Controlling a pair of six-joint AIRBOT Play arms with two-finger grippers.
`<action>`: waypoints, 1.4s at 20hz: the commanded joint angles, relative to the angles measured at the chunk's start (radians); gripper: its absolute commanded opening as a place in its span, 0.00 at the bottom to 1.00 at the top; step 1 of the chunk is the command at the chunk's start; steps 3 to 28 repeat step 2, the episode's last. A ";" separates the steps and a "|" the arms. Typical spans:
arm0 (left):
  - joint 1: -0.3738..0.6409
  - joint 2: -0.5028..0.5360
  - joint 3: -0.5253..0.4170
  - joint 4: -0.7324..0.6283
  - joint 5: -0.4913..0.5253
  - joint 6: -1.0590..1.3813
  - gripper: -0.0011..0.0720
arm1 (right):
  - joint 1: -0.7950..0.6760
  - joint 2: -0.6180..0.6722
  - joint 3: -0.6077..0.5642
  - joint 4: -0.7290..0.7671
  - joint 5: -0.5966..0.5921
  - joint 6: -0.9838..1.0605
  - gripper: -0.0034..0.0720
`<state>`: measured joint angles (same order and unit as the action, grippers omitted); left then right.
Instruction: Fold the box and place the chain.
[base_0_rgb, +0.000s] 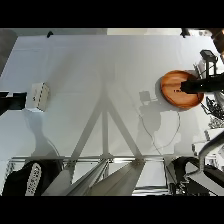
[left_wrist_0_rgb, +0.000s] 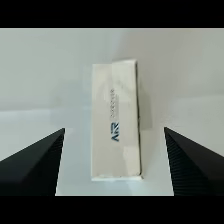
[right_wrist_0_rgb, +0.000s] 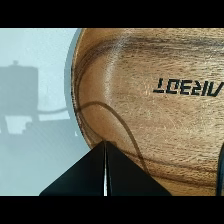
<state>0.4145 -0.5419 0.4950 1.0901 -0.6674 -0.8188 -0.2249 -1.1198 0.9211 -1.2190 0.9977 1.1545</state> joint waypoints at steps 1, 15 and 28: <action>-0.024 0.028 0.000 -0.005 0.020 0.000 0.96 | -0.001 0.000 0.001 0.000 0.000 0.000 0.06; -0.024 0.028 0.000 -0.005 0.026 0.000 0.96 | -0.001 0.000 0.001 0.000 0.000 0.000 0.06; -0.024 0.028 0.000 -0.005 0.026 0.000 0.96 | -0.001 0.000 0.001 0.000 0.000 0.000 0.06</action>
